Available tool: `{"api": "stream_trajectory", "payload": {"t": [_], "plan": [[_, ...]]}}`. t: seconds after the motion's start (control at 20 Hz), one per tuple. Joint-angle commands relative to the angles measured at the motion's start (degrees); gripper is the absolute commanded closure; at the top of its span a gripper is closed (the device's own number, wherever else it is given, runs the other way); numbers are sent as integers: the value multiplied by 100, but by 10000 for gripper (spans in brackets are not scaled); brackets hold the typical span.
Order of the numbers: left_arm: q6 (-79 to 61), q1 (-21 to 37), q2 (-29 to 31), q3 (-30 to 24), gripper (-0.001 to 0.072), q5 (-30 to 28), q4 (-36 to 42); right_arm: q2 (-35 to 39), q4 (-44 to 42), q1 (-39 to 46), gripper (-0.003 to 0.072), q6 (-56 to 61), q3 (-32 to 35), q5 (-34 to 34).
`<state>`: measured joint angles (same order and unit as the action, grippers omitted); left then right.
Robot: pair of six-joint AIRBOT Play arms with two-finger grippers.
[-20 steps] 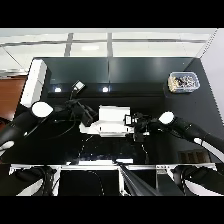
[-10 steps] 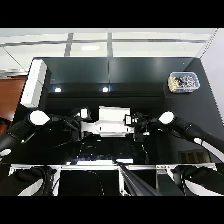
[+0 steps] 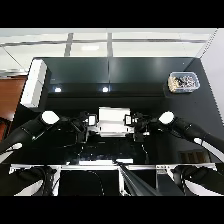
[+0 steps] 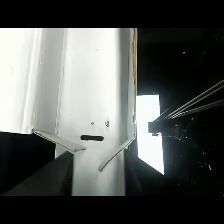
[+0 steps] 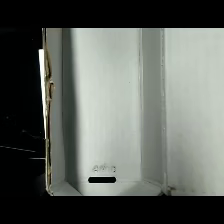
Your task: Fold the box and place the chain.
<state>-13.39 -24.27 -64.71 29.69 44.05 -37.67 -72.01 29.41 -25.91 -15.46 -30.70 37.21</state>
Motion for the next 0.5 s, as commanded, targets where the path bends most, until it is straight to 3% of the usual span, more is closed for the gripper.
{"api": "stream_trajectory", "payload": {"t": [0.0,0.05,0.25,0.45], "plan": [[-101,-50,-57,11,460,-96,90,-2,0,-4,448,0,-2,4],[-101,-55,-57,11,490,-98,92,-2,0,-4,448,0,-2,2],[-98,-55,-125,17,489,-90,411,-2,0,-4,447,0,-2,4],[177,127,-120,79,481,83,149,-2,0,-4,448,0,-2,4]]}}
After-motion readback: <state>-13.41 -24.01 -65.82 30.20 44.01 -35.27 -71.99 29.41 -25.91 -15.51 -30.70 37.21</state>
